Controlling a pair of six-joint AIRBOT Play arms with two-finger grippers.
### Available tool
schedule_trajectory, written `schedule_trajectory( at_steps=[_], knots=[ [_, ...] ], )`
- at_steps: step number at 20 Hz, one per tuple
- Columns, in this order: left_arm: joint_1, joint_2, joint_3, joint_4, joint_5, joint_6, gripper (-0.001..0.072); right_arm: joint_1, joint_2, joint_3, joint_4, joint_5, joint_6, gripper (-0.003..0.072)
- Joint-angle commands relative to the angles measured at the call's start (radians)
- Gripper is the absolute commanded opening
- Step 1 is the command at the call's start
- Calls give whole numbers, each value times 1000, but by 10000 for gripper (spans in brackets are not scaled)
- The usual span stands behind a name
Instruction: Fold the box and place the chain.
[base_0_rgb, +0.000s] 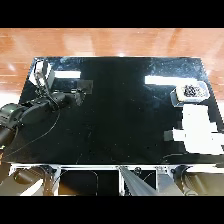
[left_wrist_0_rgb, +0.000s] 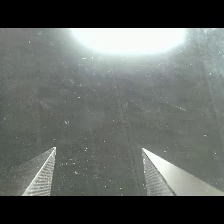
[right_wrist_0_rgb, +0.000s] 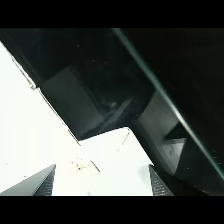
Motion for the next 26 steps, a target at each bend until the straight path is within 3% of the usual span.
schedule_trajectory(
  at_steps=[1,19,20,21,23,26],
  knots=[
    [-1,-1,0,-1,3,0,608,31,-2,-1,-71,8,2,699],
    [-1,-1,0,0,2,0,608,43,-3,-24,-108,-3,11,688],
    [-1,-1,0,-1,2,0,608,47,-3,-24,-107,1,6,465],
    [-1,-1,0,0,2,0,608,51,-3,-24,-107,11,-2,302],
    [-1,-1,0,0,2,0,608,56,-3,-24,-107,21,-9,301],
    [-1,-1,0,0,2,0,608,72,-2,-24,-106,33,-13,240]
  ],
)
